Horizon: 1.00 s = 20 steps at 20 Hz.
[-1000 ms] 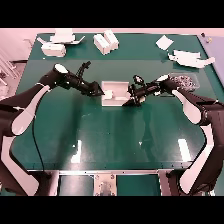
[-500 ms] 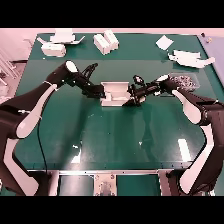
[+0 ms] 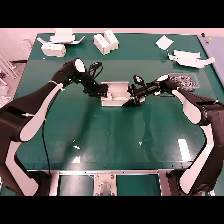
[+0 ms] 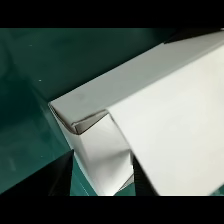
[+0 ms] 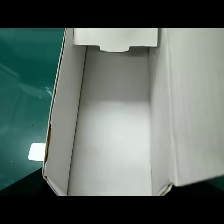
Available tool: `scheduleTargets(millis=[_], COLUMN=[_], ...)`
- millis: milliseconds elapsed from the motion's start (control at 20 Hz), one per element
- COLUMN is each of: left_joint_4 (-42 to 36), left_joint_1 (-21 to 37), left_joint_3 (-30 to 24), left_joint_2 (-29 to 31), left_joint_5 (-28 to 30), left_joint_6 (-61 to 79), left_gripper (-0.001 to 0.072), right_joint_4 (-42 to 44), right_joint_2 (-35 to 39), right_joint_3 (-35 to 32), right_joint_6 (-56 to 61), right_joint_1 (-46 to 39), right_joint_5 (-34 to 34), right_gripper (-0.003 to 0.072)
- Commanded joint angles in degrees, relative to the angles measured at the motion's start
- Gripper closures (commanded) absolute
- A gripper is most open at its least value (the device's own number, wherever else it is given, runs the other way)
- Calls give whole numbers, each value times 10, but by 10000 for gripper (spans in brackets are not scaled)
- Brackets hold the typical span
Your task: Fold the box and place the chain.
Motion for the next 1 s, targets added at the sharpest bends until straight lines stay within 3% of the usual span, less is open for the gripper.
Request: scheduleTargets(millis=[0,100,350,950], left_joint_4=[28,27,26,95], left_joint_1=[-6,-9,-11,-45], left_joint_3=[11,11,10,9], left_joint_2=[0,0,0,0], left_joint_5=[15,42,48,20], left_joint_6=[-50,-78,-118,-123], left_gripper=[273,273,274,274], right_joint_4=[0,0,0,0], right_joint_2=[0,0,0,0], right_joint_3=[0,0,0,0], right_joint_6=[0,0,0,0], right_joint_1=[0,0,0,0], right_joint_5=[0,0,0,0], right_gripper=[139,140,139,139])
